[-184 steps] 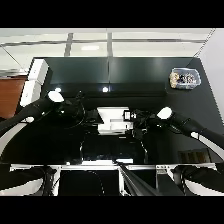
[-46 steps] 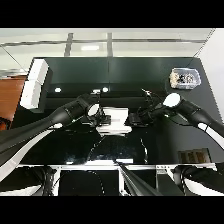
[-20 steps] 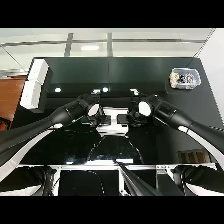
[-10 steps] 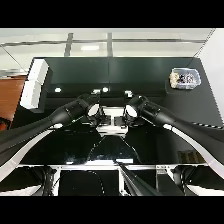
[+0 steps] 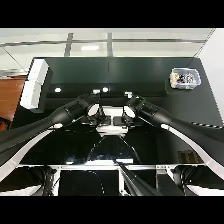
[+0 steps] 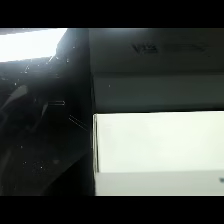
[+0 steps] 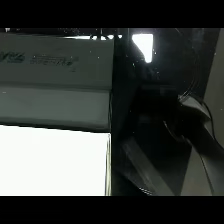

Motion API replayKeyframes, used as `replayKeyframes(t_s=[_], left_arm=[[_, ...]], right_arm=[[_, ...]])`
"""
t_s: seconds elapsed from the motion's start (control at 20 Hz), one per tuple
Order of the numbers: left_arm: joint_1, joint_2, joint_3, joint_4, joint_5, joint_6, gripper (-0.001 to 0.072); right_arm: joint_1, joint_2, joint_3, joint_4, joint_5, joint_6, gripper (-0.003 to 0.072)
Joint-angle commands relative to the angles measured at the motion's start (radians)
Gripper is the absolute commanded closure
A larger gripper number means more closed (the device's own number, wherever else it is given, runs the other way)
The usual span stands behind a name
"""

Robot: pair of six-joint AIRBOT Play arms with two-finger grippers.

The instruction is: Fold the box and place the chain.

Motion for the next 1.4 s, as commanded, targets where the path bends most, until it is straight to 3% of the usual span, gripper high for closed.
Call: replayKeyframes(t_s=[0.0, 0.05, 0.15, 0.3, 0.4, 0.45, 0.65, 0.75, 0.85, 0.95, 1.05, 1.1, 1.15, 1.25, 1.35], left_arm=[[0.000, -0.001, 0.000, -0.001, -0.001, -0.001, 0.0681], [0.000, -0.001, 0.000, -0.001, -0.001, -0.001, 0.0681], [0.000, -0.001, 0.000, -0.001, -0.001, -0.001, 0.0681], [0.000, -0.001, 0.000, -0.001, -0.001, -0.001, 0.0681], [0.000, -0.001, 0.000, -0.001, -0.001, -0.001, 0.0681], [0.000, -0.001, 0.000, -0.001, -0.001, -0.001, 0.0681], [0.000, -0.001, 0.000, -0.001, -0.001, -0.001, 0.0681], [0.000, -0.001, 0.000, -0.001, 0.001, -0.001, 0.0681], [0.000, -0.001, 0.000, -0.001, 0.000, -0.001, 0.0681], [0.000, -0.001, 0.000, -0.001, 0.000, -0.001, 0.0681], [0.000, -0.001, 0.000, -0.001, 0.000, -0.001, 0.0681], [0.000, -0.001, 0.000, -0.001, 0.000, -0.001, 0.0680], [0.000, -0.001, 0.000, -0.001, 0.000, -0.001, 0.0681], [0.000, -0.001, 0.000, -0.001, 0.000, -0.001, 0.0681], [0.000, -0.001, 0.000, -0.001, 0.000, -0.001, 0.0681]], right_arm=[[0.000, 0.000, 0.001, 0.012, 0.002, 0.006, 0.0483], [0.000, 0.000, 0.001, 0.013, 0.003, 0.006, 0.0485], [0.000, 0.000, 0.001, 0.013, 0.003, 0.005, 0.0676], [0.000, 0.001, 0.001, 0.009, 0.004, 0.005, 0.0671], [-0.005, 0.010, 0.001, 0.002, 0.014, 0.003, 0.0393], [-0.013, 0.022, 0.001, 0.005, 0.019, -0.014, 0.0357], [-0.058, 0.156, 0.006, 0.045, 0.087, -0.198, 0.0359], [-0.086, 0.272, 0.006, -0.016, 0.145, -0.259, 0.0359], [-0.136, 0.375, 0.006, -0.214, 0.185, -0.265, 0.0359], [-0.203, 0.410, 0.005, -0.534, 0.171, -0.261, 0.0360], [-0.330, 0.398, -0.012, -0.689, 0.009, -0.261, 0.0329], [-0.417, 0.381, -0.023, -0.676, -0.117, -0.260, 0.0017], [-0.513, 0.348, -0.027, -0.641, -0.230, -0.257, -0.0034], [-0.686, 0.244, -0.006, -0.546, -0.382, -0.232, -0.0034], [-0.814, 0.095, 0.127, -0.437, -0.359, -0.232, -0.0034]])
